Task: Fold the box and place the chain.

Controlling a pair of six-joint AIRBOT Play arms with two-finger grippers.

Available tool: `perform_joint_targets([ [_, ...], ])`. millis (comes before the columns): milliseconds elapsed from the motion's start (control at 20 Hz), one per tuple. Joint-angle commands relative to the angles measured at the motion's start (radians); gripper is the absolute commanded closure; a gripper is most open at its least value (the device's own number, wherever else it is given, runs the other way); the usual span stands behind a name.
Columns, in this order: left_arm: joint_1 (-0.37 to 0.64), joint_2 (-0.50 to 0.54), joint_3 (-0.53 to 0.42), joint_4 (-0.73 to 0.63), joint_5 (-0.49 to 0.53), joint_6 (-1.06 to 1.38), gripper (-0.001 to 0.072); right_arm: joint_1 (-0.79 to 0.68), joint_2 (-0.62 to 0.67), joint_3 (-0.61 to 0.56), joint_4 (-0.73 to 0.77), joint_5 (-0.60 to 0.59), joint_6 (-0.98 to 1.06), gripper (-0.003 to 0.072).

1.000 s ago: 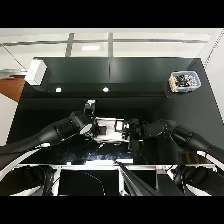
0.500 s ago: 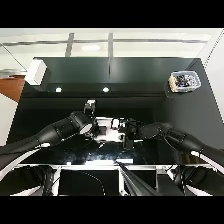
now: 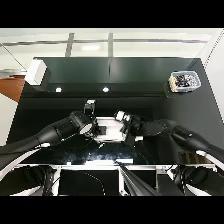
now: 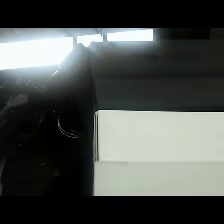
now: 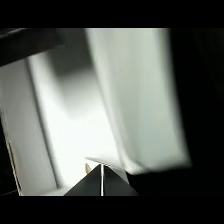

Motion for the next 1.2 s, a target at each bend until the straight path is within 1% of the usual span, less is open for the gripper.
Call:
perform_joint_targets([
  [0,0.001,-0.001,-0.001,0.001,-0.006,0.003,0.0680,-0.183,0.133,0.005,-0.081,-0.249,0.409,0.0661],
  [50,0.001,-0.001,-0.001,0.001,-0.006,0.003,0.0680,-0.268,0.180,0.005,-0.083,-0.353,0.520,0.0661],
  [150,0.001,-0.001,-0.001,0.001,-0.006,0.003,0.0680,-0.436,0.239,0.005,-0.100,-0.533,0.664,0.0661],
  [200,0.000,-0.001,-0.001,0.001,-0.006,0.003,0.0680,-0.510,0.248,0.004,-0.127,-0.588,0.727,0.0661],
  [250,0.001,-0.001,-0.001,0.001,-0.006,0.003,0.0680,-0.582,0.247,-0.005,-0.158,-0.615,0.805,0.0661],
  [300,0.001,-0.001,-0.001,0.001,-0.006,0.003,0.0680,-0.634,0.247,-0.029,-0.169,-0.610,0.867,0.0661],
  [400,0.000,-0.001,-0.001,0.001,-0.006,0.003,0.0680,-0.684,0.244,-0.118,-0.118,-0.528,0.923,0.0661],
  [500,0.001,-0.001,-0.001,0.001,-0.006,0.003,0.0680,-0.660,0.208,-0.212,0.041,-0.443,0.921,0.0661],
  [550,0.001,-0.001,-0.001,0.001,-0.006,0.003,0.0680,-0.616,0.172,-0.244,0.114,-0.402,0.905,0.0661],
  [700,0.001,-0.001,-0.001,0.000,-0.006,0.003,0.0680,-0.438,0.042,-0.253,0.217,-0.283,0.884,0.0661],
  [800,0.000,-0.001,-0.001,-0.003,-0.006,0.003,0.0680,-0.339,-0.016,-0.233,0.278,-0.225,0.865,0.0661],
  [900,0.001,-0.001,-0.001,-0.003,-0.006,0.003,0.0680,-0.274,-0.045,-0.196,0.290,-0.202,0.864,0.0660],
  [1000,0.000,-0.001,-0.001,-0.003,-0.006,0.003,0.0680,-0.237,-0.048,-0.143,0.285,-0.223,0.854,0.0659],
  [1100,0.001,-0.001,-0.001,-0.002,-0.006,0.003,0.0680,-0.232,-0.048,-0.096,0.285,-0.246,0.839,0.0652],
  [1150,0.001,-0.001,-0.001,-0.002,-0.006,0.003,0.0680,-0.233,-0.048,-0.073,0.284,-0.257,0.835,0.0485],
])
